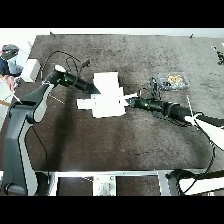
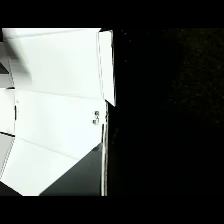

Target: Fold the box and place the chain.

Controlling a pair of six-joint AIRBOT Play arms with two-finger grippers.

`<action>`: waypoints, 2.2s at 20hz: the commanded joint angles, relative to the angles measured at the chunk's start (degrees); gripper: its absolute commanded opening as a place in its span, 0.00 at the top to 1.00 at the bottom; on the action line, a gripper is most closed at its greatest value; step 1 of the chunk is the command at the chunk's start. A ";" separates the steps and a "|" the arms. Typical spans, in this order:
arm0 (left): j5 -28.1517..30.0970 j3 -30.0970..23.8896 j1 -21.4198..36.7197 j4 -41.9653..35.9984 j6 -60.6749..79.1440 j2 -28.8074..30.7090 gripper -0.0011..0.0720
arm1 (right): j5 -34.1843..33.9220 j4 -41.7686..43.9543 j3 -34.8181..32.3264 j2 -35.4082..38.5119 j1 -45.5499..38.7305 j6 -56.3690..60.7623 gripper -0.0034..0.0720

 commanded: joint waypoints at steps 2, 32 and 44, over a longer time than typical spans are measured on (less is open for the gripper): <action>0.00 0.07 0.24 0.26 1.07 -0.07 0.61 | -0.55 -0.37 -0.02 0.02 0.07 0.04 0.94; 13.29 -5.27 -0.20 -1.42 47.65 1.73 0.97 | 6.43 -13.86 -0.02 9.77 -13.05 0.09 0.53; 11.67 -6.78 -0.17 -1.01 48.04 1.29 0.97 | 9.44 -17.42 0.90 9.77 -9.42 -22.27 0.29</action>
